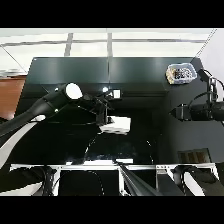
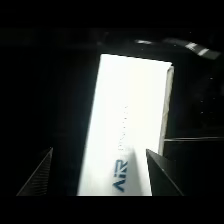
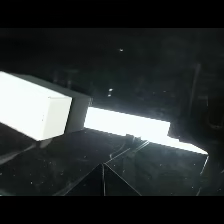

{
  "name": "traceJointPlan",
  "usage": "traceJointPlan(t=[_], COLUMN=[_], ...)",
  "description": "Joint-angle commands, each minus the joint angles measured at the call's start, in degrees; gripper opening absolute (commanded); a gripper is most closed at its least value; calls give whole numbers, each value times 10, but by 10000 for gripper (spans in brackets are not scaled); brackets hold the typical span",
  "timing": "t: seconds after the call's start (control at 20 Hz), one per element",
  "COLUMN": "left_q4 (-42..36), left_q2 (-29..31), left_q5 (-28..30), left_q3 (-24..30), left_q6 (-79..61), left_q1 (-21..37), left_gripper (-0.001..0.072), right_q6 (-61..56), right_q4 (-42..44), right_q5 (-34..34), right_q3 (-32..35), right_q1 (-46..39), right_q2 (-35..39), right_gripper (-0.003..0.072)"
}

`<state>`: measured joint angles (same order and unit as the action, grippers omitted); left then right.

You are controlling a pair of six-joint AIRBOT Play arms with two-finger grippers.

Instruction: Fold the box and place the chain.

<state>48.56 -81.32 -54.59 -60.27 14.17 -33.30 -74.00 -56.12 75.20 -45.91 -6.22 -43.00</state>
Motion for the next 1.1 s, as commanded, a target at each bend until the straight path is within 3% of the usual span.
traceJointPlan(t=[0.0, 0.5, 1.05], left_q4=[-2, 0, 37], left_q2=[-34, -37, -37], left_q5=[-16, -75, -3], left_q3=[-10, -11, -11], left_q6=[13, 13, 78], left_q1=[-12, -13, -66], left_gripper=[716, 717, 719], right_q6=[-2, -2, -2], right_q4=[-3, -5, -5], right_q5=[-9, -10, -10], right_q3=[-1, -1, -1], right_q1=[-3, -3, -3], right_q2=[2, 2, 2], right_gripper=[14, 13, 14])
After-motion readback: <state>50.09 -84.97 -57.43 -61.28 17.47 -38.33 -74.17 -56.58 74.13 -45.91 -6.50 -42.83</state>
